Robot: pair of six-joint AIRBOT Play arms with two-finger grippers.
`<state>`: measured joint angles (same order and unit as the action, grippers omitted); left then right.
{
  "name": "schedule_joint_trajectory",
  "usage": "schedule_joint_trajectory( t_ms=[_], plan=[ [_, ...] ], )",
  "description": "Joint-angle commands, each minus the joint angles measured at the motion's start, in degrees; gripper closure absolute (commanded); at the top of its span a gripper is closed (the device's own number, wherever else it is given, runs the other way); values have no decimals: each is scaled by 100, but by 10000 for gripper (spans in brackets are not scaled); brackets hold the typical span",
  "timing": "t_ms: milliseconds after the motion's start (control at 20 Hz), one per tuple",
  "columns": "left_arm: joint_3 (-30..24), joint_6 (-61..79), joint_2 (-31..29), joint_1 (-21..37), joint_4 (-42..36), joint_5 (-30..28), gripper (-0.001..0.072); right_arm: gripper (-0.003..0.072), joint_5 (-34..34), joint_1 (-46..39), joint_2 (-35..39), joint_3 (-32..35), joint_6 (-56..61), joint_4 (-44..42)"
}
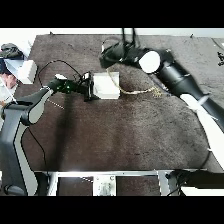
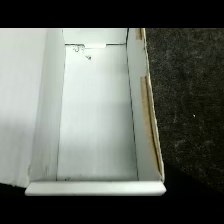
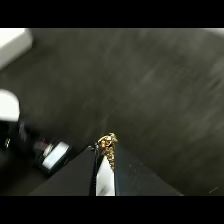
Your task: Fold the box and place the chain.
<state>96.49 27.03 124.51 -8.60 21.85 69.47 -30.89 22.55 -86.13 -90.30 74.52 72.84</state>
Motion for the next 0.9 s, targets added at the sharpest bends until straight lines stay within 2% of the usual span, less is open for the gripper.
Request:
schedule_joint_trajectory(
  t_ms=[0,50,100,150,200,250,450,550,700,800,850],
  plan=[
    [0,2,2,0,2,-2,364,701,-315,140,-662,2,-20,-326],
    [0,2,2,0,2,-4,364,700,-380,142,-815,2,-22,-319],
    [0,2,2,0,2,-4,365,658,-448,105,-918,2,-17,-232],
    [0,2,2,0,2,-2,364,441,-535,44,-973,2,-15,-114],
    [0,2,2,0,2,-2,364,365,-629,-44,-986,2,-20,-59],
    [0,2,2,0,2,-2,364,440,-743,-144,-973,0,-20,9],
    [0,2,2,0,2,-2,364,453,-1963,-879,-743,0,-107,603],
    [0,2,2,0,2,-2,364,347,-2643,-1427,-761,2,-579,686],
    [0,2,2,0,2,-2,364,346,-2870,-2164,-962,-4,-1335,662],
    [0,2,2,0,2,-4,364,299,-3042,-2455,-1272,-151,-1969,645],
    [0,2,2,0,2,-2,364,299,-3235,-2511,-1488,-313,-2227,638]
  ],
)
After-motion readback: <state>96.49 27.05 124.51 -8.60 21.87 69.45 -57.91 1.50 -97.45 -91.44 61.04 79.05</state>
